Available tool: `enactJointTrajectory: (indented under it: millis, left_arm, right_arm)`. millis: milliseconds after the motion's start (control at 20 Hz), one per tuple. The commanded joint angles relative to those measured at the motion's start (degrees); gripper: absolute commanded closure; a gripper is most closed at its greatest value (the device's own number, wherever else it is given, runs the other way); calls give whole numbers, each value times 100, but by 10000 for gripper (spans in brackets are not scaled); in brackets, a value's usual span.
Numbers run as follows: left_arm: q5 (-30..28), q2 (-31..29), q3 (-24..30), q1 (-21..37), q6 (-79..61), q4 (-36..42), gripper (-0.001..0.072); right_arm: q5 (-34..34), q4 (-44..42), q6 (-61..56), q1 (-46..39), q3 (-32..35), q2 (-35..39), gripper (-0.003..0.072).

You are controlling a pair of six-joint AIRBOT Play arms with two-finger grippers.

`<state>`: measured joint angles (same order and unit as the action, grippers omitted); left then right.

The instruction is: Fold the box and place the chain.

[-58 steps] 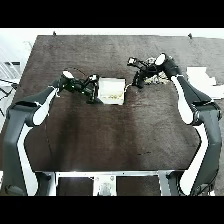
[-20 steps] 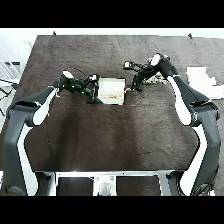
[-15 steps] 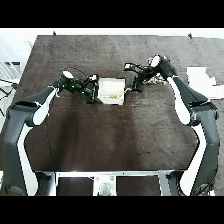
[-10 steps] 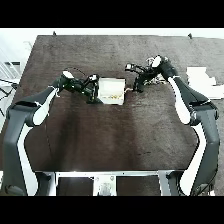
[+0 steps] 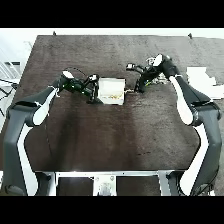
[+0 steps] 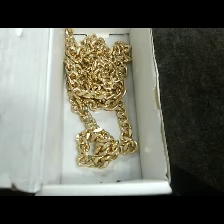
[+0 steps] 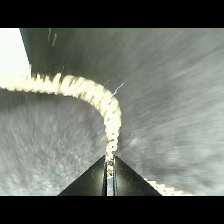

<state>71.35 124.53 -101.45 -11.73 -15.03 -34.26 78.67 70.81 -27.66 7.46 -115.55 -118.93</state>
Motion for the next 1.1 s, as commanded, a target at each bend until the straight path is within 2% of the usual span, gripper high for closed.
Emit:
enactJointTrajectory:
  millis: [0,200,350,550,1050]
  left_arm:
    - [-4,0,-4,7,0,-2,229]
    - [-4,0,-4,7,0,0,229]
    - [-2,0,-4,7,0,-2,229]
    - [-2,0,-4,7,0,-2,229]
    - [-2,0,-4,7,0,-2,229]
  right_arm:
    - [223,-334,-186,48,-4,627,676]
    - [302,-529,-514,157,-2,1362,675]
    - [599,-527,-758,365,-2,1770,676]
    - [651,-516,-1263,765,-2,2232,676]
    - [809,-175,-2612,1676,-2,2581,676]
